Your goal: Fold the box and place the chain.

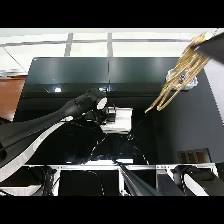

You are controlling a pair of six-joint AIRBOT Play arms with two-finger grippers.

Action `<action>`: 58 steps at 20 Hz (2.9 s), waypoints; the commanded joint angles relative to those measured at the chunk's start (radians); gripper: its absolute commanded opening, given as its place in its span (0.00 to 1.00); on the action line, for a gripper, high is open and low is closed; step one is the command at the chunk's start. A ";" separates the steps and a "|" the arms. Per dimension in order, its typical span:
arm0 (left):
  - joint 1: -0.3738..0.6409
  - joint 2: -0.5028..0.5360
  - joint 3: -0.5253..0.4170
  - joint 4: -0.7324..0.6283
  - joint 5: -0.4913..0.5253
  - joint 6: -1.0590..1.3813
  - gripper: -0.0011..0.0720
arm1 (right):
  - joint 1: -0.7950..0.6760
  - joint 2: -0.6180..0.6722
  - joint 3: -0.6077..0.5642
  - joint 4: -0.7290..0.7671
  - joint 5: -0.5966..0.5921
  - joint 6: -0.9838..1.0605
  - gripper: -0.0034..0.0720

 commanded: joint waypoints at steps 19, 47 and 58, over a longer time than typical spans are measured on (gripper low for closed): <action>0.000 -0.001 0.000 0.000 0.000 0.000 0.05 | 0.333 -0.001 -0.804 0.077 -0.574 0.012 0.07; 0.000 -0.001 0.000 0.000 0.000 0.000 0.05 | 0.437 -0.055 -0.941 0.028 -0.814 0.064 0.20; 0.000 -0.001 0.000 0.000 0.000 0.000 0.05 | 0.008 -0.061 -0.987 -0.489 -0.800 0.174 0.54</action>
